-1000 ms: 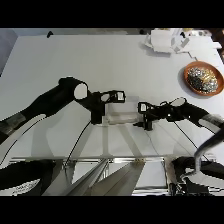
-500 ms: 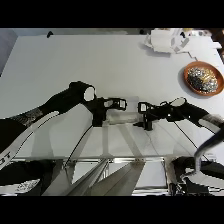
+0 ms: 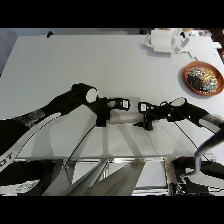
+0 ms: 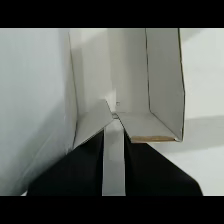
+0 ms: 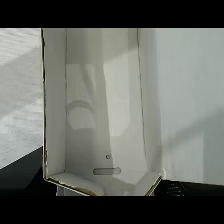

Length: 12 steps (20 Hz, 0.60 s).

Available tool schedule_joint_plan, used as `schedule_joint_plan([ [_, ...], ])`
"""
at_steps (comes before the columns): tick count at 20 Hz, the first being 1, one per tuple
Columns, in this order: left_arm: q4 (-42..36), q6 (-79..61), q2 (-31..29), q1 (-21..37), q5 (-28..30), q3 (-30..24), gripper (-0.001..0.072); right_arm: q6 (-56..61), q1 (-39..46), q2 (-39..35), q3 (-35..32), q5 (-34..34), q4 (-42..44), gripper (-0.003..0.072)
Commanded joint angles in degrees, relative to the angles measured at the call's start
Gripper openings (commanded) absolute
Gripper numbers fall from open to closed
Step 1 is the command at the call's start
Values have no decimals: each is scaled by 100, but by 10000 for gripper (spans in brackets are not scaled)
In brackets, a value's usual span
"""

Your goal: Fold the box and place the chain.

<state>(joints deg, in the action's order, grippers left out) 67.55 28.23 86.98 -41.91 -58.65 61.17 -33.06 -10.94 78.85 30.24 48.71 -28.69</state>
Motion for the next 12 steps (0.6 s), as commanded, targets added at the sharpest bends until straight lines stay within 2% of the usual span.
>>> schedule_joint_plan([
  [1, -262, -11, 15, -63, 262, 2, 137, -2, -2, -4, 0, 2, 4, 361],
  [4, -411, 15, 52, -122, 334, 0, 162, -2, 0, -4, 0, 2, 4, 361],
  [5, -411, 24, 66, -142, 308, 2, 210, -2, 0, -4, 0, 2, 7, 361],
  [6, -415, 31, 74, -151, 267, 2, 311, -2, 0, -4, 0, 2, 4, 361],
  [7, -411, 31, 74, -153, 210, 0, 335, -2, 0, -4, 0, 0, 7, 361],
  [12, -411, 42, 68, -175, -240, 2, 330, -2, 0, -4, 0, 0, 4, 361],
])
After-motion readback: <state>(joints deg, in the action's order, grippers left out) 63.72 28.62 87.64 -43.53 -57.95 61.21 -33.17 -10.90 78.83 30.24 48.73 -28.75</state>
